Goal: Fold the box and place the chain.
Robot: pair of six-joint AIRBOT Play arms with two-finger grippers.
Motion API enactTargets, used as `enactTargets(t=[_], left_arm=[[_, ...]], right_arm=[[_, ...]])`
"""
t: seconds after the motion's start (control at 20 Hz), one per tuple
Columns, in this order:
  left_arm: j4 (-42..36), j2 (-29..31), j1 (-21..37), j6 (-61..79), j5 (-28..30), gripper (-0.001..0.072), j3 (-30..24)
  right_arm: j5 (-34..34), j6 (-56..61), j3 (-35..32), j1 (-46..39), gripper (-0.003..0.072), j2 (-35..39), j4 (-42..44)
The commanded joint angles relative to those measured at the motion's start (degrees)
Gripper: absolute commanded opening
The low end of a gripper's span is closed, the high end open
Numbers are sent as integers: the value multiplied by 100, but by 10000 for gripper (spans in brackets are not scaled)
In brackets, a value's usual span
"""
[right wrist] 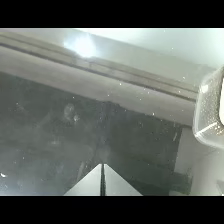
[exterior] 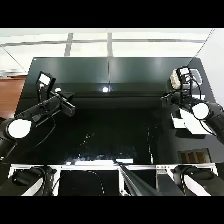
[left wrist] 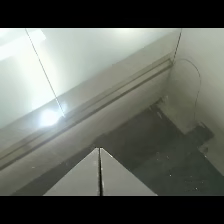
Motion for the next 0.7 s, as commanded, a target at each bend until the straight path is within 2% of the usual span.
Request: enactTargets(t=[0.0, 0.1, 0.15, 0.2, 0.25, 0.3, 0.35, 0.55, 0.65], left_arm=[[9, -50, 7, 2, 330, 31, -2], [9, -179, 52, 2, 706, 61, -2], [9, -282, 81, 2, 960, 260, -2], [7, -424, 101, 0, 1241, 615, -2], [-13, -564, 151, -48, 1405, 720, 4], [-17, -693, 258, -195, 1292, 720, 35], [-17, -789, 374, -525, 1005, 720, 74], [221, -852, 809, -2623, -411, 720, 131], [1062, -866, 1364, -3574, -1526, 719, 267]], right_arm=[[-177, 4, -4, 15, 13, -2, 772], [-243, 4, -4, 15, 13, -2, 1467], [-476, 4, -4, 15, 13, -2, 1816], [-693, 4, -4, 15, 14, -4, 2096], [-973, 0, -4, 15, 27, -4, 2157], [-1187, 0, -4, 13, 260, -9, 2153], [-1283, -2, -4, 13, 711, -24, 2153], [-372, -2, 404, -269, 720, -299, 1635], [310, 249, 1058, -887, 720, -658, 1228]])
